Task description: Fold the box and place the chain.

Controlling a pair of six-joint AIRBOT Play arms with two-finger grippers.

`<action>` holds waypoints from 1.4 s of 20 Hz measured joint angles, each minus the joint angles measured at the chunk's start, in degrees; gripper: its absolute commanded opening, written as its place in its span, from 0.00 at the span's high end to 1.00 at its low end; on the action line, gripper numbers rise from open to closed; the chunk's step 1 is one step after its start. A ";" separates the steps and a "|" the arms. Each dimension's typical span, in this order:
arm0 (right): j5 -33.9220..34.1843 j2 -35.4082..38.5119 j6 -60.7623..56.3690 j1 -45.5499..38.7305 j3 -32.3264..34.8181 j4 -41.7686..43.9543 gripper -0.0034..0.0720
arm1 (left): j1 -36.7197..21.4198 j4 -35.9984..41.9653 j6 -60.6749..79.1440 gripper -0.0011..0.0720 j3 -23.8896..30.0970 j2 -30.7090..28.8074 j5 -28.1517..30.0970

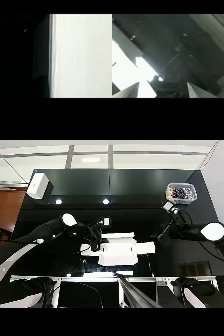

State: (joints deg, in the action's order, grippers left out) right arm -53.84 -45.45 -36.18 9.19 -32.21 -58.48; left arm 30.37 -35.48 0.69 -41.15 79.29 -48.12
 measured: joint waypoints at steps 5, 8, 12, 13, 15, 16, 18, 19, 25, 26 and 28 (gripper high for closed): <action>-2.19 -0.35 4.98 6.05 3.82 0.15 0.03 | 0.15 -1.51 0.61 0.95 0.46 -0.04 0.94; -2.03 -0.37 8.41 10.84 7.30 1.95 0.03 | 0.15 -2.05 0.76 0.95 0.52 -0.04 0.74; 1.73 -0.70 13.79 16.98 9.88 3.96 0.03 | 0.15 -2.43 0.85 0.95 0.57 -0.04 0.39; 2.84 -0.98 14.93 17.94 10.19 4.57 0.03 | 0.15 -2.45 0.85 0.95 0.57 -0.04 0.28; 4.35 -1.86 17.29 19.34 10.51 5.88 0.03 | 0.15 -2.47 0.85 0.95 0.55 -0.04 0.13; 4.81 -2.43 18.49 19.93 10.64 6.38 0.03 | 0.15 -2.51 0.85 0.95 0.52 -0.04 0.11; 5.33 -3.54 20.55 21.03 10.80 7.26 0.03 | 0.15 -2.56 0.85 0.95 0.46 -0.04 0.02; 5.79 -4.09 21.44 21.59 10.84 7.78 0.03 | 0.15 -2.56 0.83 0.95 0.42 -0.04 0.00; 12.00 -5.92 24.04 25.05 10.91 12.83 0.03 | 0.15 -2.58 0.87 0.95 0.39 -0.02 -0.09; 12.76 -6.03 24.04 25.31 10.91 13.73 0.03 | 0.15 -2.56 0.87 0.95 0.39 -0.04 -0.09; 13.49 -6.12 24.22 25.62 10.75 14.84 0.03 | 0.15 -2.51 0.83 0.95 0.39 -0.02 -0.09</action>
State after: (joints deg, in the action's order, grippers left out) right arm -40.36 -51.57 -11.97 34.81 -21.45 -43.64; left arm 30.52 -38.00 1.52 -40.75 79.26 -48.21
